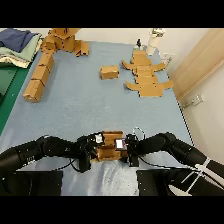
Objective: Fold the box.
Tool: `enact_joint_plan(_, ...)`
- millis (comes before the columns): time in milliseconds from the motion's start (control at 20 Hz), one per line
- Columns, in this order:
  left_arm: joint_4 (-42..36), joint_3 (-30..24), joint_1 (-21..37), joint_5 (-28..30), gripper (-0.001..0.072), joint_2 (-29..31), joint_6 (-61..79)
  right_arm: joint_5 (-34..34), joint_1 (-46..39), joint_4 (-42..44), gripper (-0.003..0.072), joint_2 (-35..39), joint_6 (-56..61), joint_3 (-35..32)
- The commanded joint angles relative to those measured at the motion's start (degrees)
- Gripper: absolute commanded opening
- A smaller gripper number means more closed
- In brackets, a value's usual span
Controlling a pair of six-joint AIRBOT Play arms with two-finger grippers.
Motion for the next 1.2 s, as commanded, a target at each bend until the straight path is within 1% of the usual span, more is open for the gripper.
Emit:
enact_joint_plan(0, -0.76, 0.20, -1.05, 3.76, 0.0141, -0.59, 1.95, 0.00, 0.00, 0.02, 0.0506, -0.04, -0.07, 0.00)
enact_joint_plan(150, -0.79, 0.20, -2.29, 5.18, 0.0140, -0.59, 1.95, 0.00, 0.00, 0.02, 0.0506, -0.04, -0.07, 0.00)
enact_joint_plan(200, -0.74, 0.20, -2.78, 5.42, 0.0079, -0.59, 2.27, 0.00, 0.00, 0.02, 0.0506, -0.04, -0.07, 0.00)
enact_joint_plan(250, -0.79, 0.17, -3.19, 5.73, 0.0041, -0.59, 2.97, 0.00, 0.00, 0.02, 0.0506, -0.04, -0.07, 0.00)
enact_joint_plan(450, -1.09, 0.17, -4.74, 8.02, 0.0044, -0.70, 2.91, 0.00, 0.00, 0.02, 0.0506, -0.04, -0.07, 0.00)
enact_joint_plan(500, -2.27, 0.17, -4.87, 8.48, 0.0045, -0.70, 2.91, 0.00, 0.00, 0.02, 0.0506, -0.04, -0.07, 0.00)
enact_joint_plan(550, -3.54, 0.17, -4.87, 8.50, 0.0099, -0.70, 2.95, 0.00, 0.00, 0.02, 0.0506, -0.04, -0.07, 0.00)
enact_joint_plan(600, -4.04, 0.17, -4.87, 8.46, 0.0272, -0.70, 2.93, 0.00, 0.00, 0.02, 0.0506, -0.04, -0.07, 0.00)
enact_joint_plan(650, -4.44, 0.17, -4.87, 8.41, 0.0333, -0.70, 2.93, -0.02, 0.00, 0.02, 0.0506, -0.04, -0.07, 0.00)
enact_joint_plan(800, -4.44, 0.17, -4.87, 8.37, 0.0335, -0.70, 2.95, 0.00, 0.00, 0.02, 0.0506, -0.04, -0.07, 0.00)
enact_joint_plan(850, -4.46, 0.17, -4.87, 8.33, 0.0403, -0.70, 2.93, -0.02, 0.00, 0.02, 0.0506, -0.04, -0.07, 0.00)
enact_joint_plan(900, -4.46, 0.17, -4.87, 8.35, 0.0528, -0.70, 2.93, -0.02, 0.00, 0.02, 0.0506, -0.04, -0.07, 0.00)
enact_joint_plan(950, -4.61, 0.17, -4.85, 8.37, 0.0549, -0.70, 2.93, -0.02, 0.00, 0.02, 0.0506, -0.04, -0.07, 0.00)
enact_joint_plan(1150, -4.61, 0.17, -4.83, 8.37, 0.0549, -0.68, 2.93, 0.00, 0.00, 0.02, 0.0506, -0.04, -0.07, 0.00)
